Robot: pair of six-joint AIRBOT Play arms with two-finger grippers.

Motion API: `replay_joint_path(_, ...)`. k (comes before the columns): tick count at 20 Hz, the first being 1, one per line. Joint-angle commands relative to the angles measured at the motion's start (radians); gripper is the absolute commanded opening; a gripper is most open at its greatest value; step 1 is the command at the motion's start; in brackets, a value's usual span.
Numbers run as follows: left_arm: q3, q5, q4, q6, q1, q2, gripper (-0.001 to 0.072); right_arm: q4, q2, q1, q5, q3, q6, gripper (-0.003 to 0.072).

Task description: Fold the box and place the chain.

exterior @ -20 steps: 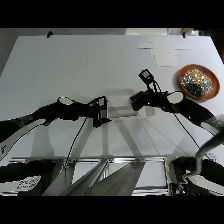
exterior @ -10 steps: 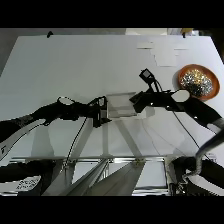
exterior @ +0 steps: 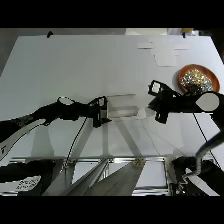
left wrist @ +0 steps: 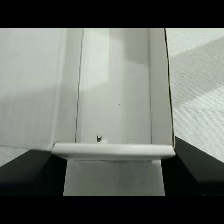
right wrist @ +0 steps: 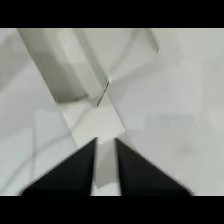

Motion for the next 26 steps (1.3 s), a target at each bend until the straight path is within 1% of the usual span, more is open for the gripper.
replay_joint_path(1, 0.000, 0.000, 0.000, 0.000, -0.001, 0.000, 0.0014, -0.069, -0.039, -0.002, 0.009, 0.001, -0.207, 0.0275)
replay_joint_path(2, 0.000, 0.000, 0.000, 0.000, -0.001, 0.000, 0.0014, -0.031, -0.068, -0.002, -0.013, 0.001, -0.285, 0.0269)
replay_joint_path(6, 0.000, 0.000, 0.000, 0.000, -0.001, 0.000, 0.0014, 0.137, -0.203, -0.002, -0.035, 0.001, -0.579, 0.0158)
replay_joint_path(7, 0.000, 0.000, 0.000, 0.000, -0.001, 0.000, 0.0014, 0.158, -0.232, -0.002, -0.035, 0.001, -0.614, 0.0158)
replay_joint_path(11, 0.000, 0.000, 0.000, 0.000, -0.001, 0.000, 0.0014, 0.163, -0.314, -0.002, -0.077, 0.001, -0.640, 0.0158)
replay_joint_path(13, 0.000, 0.000, 0.000, 0.000, -0.001, 0.000, 0.0014, 0.163, -0.330, -0.002, -0.109, 0.001, -0.640, 0.0158)
replay_joint_path(18, 0.000, 0.000, 0.000, 0.000, -0.001, 0.000, 0.0014, 0.192, -0.365, -0.002, -0.139, 0.001, -0.640, 0.0157)
replay_joint_path(19, 0.000, 0.000, 0.000, 0.000, -0.001, 0.000, 0.0014, 0.214, -0.373, -0.002, -0.139, 0.000, -0.643, 0.0150)
replay_joint_path(21, 0.000, 0.000, 0.000, 0.000, -0.001, 0.000, 0.0014, 0.281, -0.383, -0.002, -0.126, 0.000, -0.683, 0.0081)
replay_joint_path(23, 0.000, 0.000, 0.000, 0.000, -0.001, 0.000, 0.0014, 0.330, -0.383, -0.002, -0.111, 0.000, -0.722, 0.0081)
replay_joint_path(26, 0.000, 0.000, 0.000, 0.000, -0.001, 0.000, 0.0014, 0.336, -0.395, -0.002, -0.084, -0.002, -0.726, 0.0080)
